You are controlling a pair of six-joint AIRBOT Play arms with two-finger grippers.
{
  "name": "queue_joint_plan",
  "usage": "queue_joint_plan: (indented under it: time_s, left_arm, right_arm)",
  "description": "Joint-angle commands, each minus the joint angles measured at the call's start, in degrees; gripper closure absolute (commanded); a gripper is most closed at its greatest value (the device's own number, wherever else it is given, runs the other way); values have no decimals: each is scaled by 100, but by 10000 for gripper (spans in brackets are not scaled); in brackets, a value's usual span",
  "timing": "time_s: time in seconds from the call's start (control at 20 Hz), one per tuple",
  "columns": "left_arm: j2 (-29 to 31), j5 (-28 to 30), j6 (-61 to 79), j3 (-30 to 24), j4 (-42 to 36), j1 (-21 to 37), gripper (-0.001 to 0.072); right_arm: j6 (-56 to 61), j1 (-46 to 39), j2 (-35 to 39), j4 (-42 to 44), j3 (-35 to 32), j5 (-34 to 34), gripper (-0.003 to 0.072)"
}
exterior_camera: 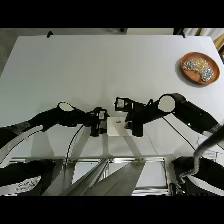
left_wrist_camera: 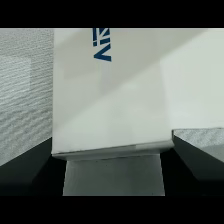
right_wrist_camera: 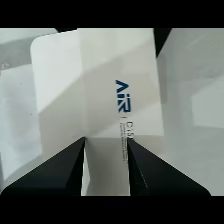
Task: Fold the box and place the chain.
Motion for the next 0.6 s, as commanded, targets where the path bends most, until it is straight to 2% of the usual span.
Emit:
queue_joint_plan:
  time_s: [0.0, 0.35, 0.4, 0.45, 0.55]
  left_arm:
    - [4, 0, -2, -2, 0, 2, 497]
    - [4, 0, -2, -2, 0, 2, 497]
    - [2, 0, -2, -2, 0, 2, 497]
    - [2, 0, -2, -2, 0, 2, 497]
    - [2, 0, -2, -2, 0, 2, 497]
  right_arm:
    - [-4, 26, 4, 26, 0, 96, 382]
    - [20, 149, 4, -127, 0, -136, 386]
    - [22, 149, 4, -146, 0, -142, 401]
    - [20, 149, 4, -149, 0, -162, 452]
    - [20, 149, 4, -151, 0, -267, 462]
